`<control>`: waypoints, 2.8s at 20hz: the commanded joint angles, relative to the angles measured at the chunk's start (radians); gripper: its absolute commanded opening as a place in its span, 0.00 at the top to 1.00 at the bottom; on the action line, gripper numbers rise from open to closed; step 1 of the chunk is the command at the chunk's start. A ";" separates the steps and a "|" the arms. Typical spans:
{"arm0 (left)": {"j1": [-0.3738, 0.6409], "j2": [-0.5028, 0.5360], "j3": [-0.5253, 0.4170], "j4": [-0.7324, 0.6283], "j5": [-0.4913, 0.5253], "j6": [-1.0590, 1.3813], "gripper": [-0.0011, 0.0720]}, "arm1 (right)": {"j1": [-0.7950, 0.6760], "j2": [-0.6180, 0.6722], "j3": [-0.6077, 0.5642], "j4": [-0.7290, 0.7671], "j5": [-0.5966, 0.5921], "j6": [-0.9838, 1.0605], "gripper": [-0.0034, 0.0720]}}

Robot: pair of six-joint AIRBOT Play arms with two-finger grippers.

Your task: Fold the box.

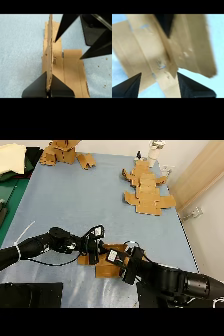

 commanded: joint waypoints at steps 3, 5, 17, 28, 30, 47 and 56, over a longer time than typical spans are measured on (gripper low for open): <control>0.001 0.000 0.001 0.000 0.000 0.000 0.97 | -0.062 0.042 -0.038 0.011 0.055 -0.044 0.02; 0.001 0.000 0.001 0.000 0.000 0.000 0.97 | -0.044 0.042 -0.040 0.078 0.040 -0.100 0.02; 0.001 0.000 0.001 0.000 0.000 0.000 0.97 | 0.155 0.057 -0.205 0.034 0.212 -0.091 0.02; 0.001 0.000 0.001 0.000 0.000 0.000 0.97 | 0.154 0.011 -0.206 -0.086 0.222 -0.091 0.02; 0.000 0.000 0.001 0.000 0.000 0.000 0.97 | 0.154 -0.010 -0.205 -0.086 0.234 -0.091 0.02; 0.000 0.000 0.001 0.000 0.000 0.000 0.97 | 0.154 0.026 -0.204 -0.374 0.170 0.352 0.02; 0.000 0.000 0.001 0.000 0.000 0.000 0.97 | 0.153 0.121 -0.208 -0.331 0.065 0.369 0.02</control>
